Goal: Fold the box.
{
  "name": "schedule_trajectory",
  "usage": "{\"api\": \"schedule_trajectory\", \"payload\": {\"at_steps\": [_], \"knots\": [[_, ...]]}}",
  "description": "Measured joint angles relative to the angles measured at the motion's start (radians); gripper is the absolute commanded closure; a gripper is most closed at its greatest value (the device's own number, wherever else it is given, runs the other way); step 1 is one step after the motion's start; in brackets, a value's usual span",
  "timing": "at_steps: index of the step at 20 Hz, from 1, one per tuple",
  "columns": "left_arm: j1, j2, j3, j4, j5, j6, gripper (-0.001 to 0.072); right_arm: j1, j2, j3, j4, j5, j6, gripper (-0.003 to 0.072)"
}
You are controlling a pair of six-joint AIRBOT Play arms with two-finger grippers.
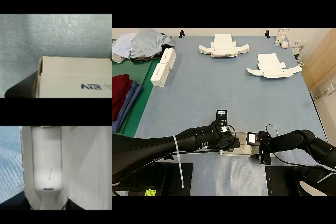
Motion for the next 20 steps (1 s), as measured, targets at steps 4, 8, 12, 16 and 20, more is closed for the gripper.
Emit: {"api": "schedule_trajectory", "payload": {"at_steps": [4,8,12,16,20], "knots": [[-0.002,-0.020,0.002,0.007,-0.004,-0.004,0.0455,0.000,0.000,0.000,0.000,0.000,0.000,0.0169],[-0.005,-0.030,0.003,0.021,-0.018,-0.006,0.0698,0.000,0.000,0.000,0.000,0.000,-0.001,0.0169],[-0.011,-0.032,0.005,0.030,-0.014,-0.019,0.0697,0.000,0.000,0.000,-0.001,0.000,-0.001,0.0169],[-0.020,-0.032,0.012,0.032,-0.011,-0.026,0.0335,0.000,0.000,0.000,-0.001,-0.001,0.000,0.0169],[-0.028,-0.033,0.035,0.034,-0.024,-0.025,0.0151,0.000,0.000,0.000,-0.001,0.000,0.000,0.0169]]}}
